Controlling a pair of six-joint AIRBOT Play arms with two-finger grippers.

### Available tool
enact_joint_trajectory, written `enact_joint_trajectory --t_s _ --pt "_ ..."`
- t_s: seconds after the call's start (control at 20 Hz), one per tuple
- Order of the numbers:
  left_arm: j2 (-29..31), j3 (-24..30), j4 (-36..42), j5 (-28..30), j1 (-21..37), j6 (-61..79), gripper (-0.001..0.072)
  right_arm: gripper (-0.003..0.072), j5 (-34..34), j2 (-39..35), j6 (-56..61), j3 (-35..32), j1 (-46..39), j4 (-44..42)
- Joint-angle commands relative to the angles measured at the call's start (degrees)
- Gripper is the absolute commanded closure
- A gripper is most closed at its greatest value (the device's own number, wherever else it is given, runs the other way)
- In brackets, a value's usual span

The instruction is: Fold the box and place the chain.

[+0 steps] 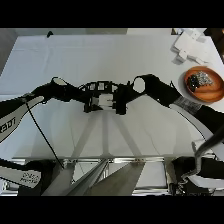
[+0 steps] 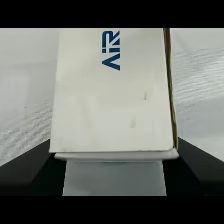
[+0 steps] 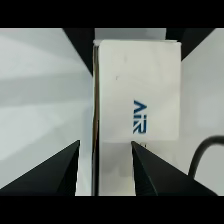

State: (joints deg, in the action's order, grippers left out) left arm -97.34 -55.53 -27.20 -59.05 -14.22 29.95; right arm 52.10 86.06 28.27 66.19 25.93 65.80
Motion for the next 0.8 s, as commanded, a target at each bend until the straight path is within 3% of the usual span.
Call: enact_joint_trajectory --t_s 0.0,0.2,0.25,0.35,0.45,0.75 --pt "0.0 0.0 0.2 0.5 0.1 -0.2 0.0696 0.0332 -1.4 -3.2 0.3 0.0 0.0 1.9" --pt "0.0 0.0 0.2 0.5 0.1 -0.2 0.0696 0.0337 -3.8 -6.8 3.2 0.0 0.0 1.9" --pt "0.0 0.0 0.2 0.5 0.1 -0.2 0.0696 0.0410 -4.7 -7.1 7.0 0.0 0.0 1.8" --pt "0.0 0.0 0.2 0.5 0.1 -0.2 0.0696 0.0678 -5.0 -6.9 15.7 0.0 0.0 -0.1" --pt "0.0 0.0 0.2 0.5 0.1 -0.2 0.0696 0.0678 -5.0 -6.3 22.3 0.0 -0.4 -5.8" --pt "0.0 0.0 0.2 0.5 0.1 -0.2 0.0696 0.0679 -4.3 2.1 23.4 0.0 -3.4 -33.8"
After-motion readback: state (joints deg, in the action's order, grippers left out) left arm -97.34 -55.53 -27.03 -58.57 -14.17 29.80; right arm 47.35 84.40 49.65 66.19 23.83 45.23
